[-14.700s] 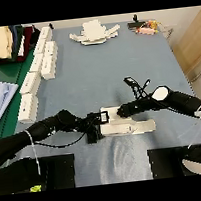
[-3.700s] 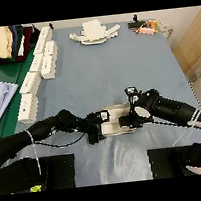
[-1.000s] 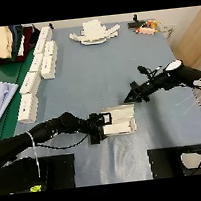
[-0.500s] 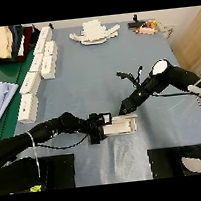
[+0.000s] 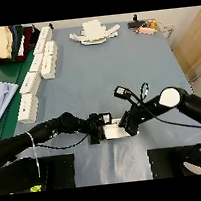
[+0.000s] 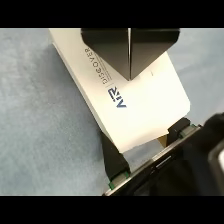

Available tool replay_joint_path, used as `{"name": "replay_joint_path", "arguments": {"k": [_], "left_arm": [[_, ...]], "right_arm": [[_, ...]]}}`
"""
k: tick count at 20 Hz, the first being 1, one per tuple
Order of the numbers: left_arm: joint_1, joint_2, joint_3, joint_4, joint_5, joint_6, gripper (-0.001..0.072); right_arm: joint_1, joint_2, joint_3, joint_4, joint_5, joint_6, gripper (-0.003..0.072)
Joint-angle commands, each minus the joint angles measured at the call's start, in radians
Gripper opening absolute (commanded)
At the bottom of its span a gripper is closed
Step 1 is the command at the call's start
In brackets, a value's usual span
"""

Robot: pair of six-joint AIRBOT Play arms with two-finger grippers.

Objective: Fold the box.

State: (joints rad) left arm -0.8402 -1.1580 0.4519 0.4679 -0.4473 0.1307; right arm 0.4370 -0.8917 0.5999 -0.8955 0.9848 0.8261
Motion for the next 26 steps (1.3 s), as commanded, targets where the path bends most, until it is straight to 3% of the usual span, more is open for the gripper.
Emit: {"name": "replay_joint_path", "arguments": {"k": [1, 5, 7, 8, 9, 10, 11, 14, 16, 18, 23, 26], "left_arm": [[0.000, 0.000, 0.000, 0.000, 0.000, 0.000, 0.0233], [0.000, 0.000, 0.000, 0.000, 0.000, 0.000, 0.0233], [0.000, 0.000, 0.000, 0.000, 0.000, 0.000, 0.0233], [0.000, 0.000, 0.000, 0.000, 0.000, 0.000, 0.0234], [0.000, 0.000, 0.000, 0.000, 0.000, 0.000, 0.0233], [0.000, 0.000, 0.000, 0.000, 0.000, 0.000, 0.0234], [0.000, 0.000, 0.000, 0.000, 0.000, 0.000, 0.0233], [0.000, 0.000, 0.000, 0.000, 0.000, 0.000, 0.0233], [0.000, 0.000, 0.000, 0.000, 0.000, 0.000, 0.0234], [0.000, 0.000, 0.000, 0.000, 0.000, 0.000, 0.0233], [0.000, 0.000, 0.000, 0.000, 0.000, 0.000, 0.0233], [0.000, 0.000, 0.000, 0.000, 0.000, 0.000, 0.0234]], "right_arm": [[0.082, 0.077, -0.087, -0.076, -0.163, -0.034, 0.0008], [0.127, 0.083, -0.088, -0.103, -0.167, -0.035, 0.0023], [0.156, 0.083, -0.088, -0.124, -0.166, -0.064, 0.0118], [0.171, 0.084, -0.088, -0.140, -0.166, -0.079, 0.0119], [0.183, 0.086, -0.088, -0.164, -0.167, -0.080, 0.0177], [0.193, 0.090, -0.088, -0.185, -0.167, -0.080, 0.0306], [0.203, 0.096, -0.088, -0.208, -0.166, -0.080, 0.0317], [0.214, 0.116, -0.087, -0.259, -0.170, -0.107, 0.0447], [0.214, 0.121, -0.086, -0.314, -0.192, -0.122, 0.0448], [0.214, 0.117, -0.086, -0.336, -0.213, -0.146, 0.0527], [0.225, 0.115, -0.086, -0.346, -0.180, -0.206, 0.0526], [0.292, 0.124, -0.100, -0.436, -0.206, -0.205, 0.0523]]}}
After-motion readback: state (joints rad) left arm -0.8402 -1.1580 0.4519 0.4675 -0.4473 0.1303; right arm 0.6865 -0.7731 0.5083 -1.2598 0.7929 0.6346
